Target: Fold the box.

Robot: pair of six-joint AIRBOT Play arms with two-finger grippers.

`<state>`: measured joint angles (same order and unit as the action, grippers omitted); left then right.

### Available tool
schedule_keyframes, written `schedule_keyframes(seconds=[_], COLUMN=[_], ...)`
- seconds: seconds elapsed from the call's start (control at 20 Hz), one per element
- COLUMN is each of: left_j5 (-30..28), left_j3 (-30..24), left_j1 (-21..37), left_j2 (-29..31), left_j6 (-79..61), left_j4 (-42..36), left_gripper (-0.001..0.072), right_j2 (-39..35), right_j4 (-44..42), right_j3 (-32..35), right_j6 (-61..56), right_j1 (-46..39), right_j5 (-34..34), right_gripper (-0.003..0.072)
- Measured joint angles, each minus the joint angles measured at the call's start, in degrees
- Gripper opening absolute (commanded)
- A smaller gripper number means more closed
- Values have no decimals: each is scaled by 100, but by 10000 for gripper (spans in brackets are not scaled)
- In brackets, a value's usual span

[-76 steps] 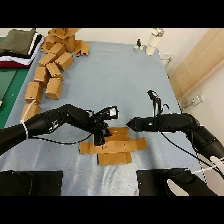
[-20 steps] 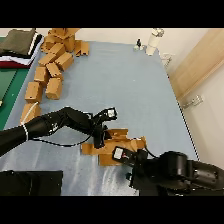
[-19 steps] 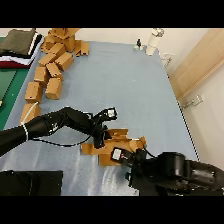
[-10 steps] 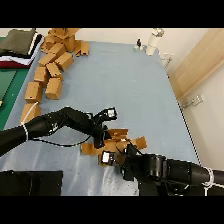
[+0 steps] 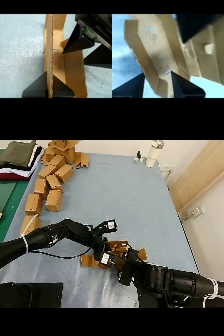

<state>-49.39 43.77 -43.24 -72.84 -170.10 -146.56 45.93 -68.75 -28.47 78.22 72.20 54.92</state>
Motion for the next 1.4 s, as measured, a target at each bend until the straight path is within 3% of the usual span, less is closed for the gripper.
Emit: schedule_keyframes(seconds=[0.05, 0.1, 0.3, 0.75, 1.1, 1.4], left_j5=[2, 2, 4, 4, 4, 4], left_j3=[0, 0, 0, 0, 0, 0], left_j1=[0, 0, 0, 0, 0, 0], left_j2=[0, 0, 0, 0, 0, 0], left_j6=[0, 0, 0, 0, 0, 0], left_j4=[0, 0, 0, 0, -2, -2], left_gripper=[13, 13, 12, 13, 13, 13], right_j2=[-11, -17, -122, -616, -984, -1552], right_j4=[13, 31, 57, 315, -1123, -1956], right_j3=[-9, -17, -31, 4, 151, 986], right_j6=[-149, -286, -514, 118, 1919, 2540], right_j1=[0, 0, 0, -197, -1268, -1054], right_j5=[20, 39, 179, 470, 424, -50], right_gripper=[531, 717, 716, 715, 715, 715])
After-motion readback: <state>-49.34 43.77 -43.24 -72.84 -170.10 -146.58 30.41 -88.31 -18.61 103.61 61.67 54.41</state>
